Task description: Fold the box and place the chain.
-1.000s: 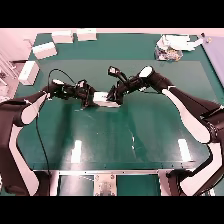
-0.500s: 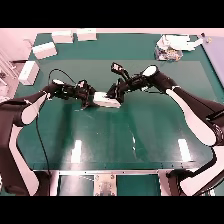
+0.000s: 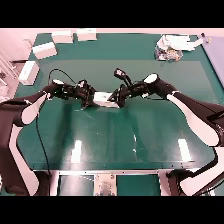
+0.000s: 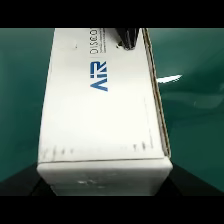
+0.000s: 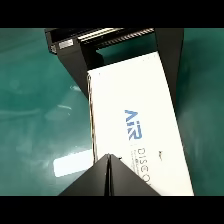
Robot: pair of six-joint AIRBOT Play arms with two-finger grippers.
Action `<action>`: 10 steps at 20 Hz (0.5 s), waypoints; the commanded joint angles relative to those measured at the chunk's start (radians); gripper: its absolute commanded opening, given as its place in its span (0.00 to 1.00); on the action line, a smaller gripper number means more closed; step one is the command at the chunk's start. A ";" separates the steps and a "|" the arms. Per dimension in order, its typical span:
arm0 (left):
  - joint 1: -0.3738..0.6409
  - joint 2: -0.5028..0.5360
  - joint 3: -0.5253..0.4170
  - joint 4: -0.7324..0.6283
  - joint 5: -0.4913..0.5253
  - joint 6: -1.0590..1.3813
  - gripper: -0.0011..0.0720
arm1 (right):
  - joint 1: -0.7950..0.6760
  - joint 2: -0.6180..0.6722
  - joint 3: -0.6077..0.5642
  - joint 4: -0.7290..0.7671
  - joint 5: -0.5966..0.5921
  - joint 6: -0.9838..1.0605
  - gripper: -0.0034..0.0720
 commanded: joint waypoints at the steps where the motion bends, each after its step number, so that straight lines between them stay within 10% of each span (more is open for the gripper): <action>1: 0.001 0.000 0.000 0.000 0.000 -0.001 0.66 | 0.000 0.004 -0.047 -0.014 -0.032 -0.016 0.06; 10: 0.001 0.000 0.000 0.000 0.000 -0.001 0.66 | -0.012 0.463 -0.079 -0.010 -0.174 0.173 0.05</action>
